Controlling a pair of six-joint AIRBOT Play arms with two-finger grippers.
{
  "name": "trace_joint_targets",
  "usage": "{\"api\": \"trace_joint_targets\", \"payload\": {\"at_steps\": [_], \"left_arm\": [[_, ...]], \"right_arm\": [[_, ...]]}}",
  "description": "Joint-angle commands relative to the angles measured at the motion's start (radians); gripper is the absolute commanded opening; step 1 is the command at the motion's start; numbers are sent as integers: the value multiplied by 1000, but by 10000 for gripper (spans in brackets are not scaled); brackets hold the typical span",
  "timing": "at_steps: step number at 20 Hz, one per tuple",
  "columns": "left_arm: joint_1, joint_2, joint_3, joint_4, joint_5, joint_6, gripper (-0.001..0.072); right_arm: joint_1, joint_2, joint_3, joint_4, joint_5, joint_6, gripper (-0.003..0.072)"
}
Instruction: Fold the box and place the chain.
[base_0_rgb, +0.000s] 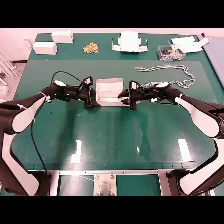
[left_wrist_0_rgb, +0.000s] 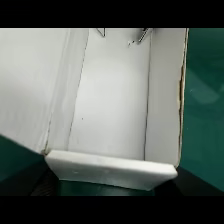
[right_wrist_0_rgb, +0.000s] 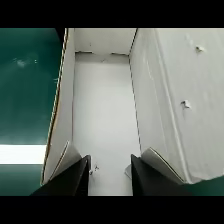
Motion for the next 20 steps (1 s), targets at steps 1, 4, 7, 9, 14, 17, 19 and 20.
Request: {"api": "trace_joint_targets", "payload": {"at_steps": [1,4,7,9,14,17,19,20], "left_arm": [[1,0,0,1,1,0,533],[1,0,0,1,1,0,533],[1,0,0,1,1,0,533],[1,0,0,1,1,0,533],[1,0,0,1,1,0,533],[1,0,0,1,1,0,533],[1,0,0,1,1,0,533],[1,0,0,1,1,0,533]], "right_arm": [[-23,2,13,4,10,28,187],[-55,10,18,-15,63,33,71],[-95,53,18,-45,99,63,69],[-124,89,18,-75,103,77,67],[-195,211,18,-76,128,385,9],[-270,248,18,-114,74,796,8],[-314,237,13,-174,58,1033,7],[-325,224,13,-225,44,1124,7]]}}
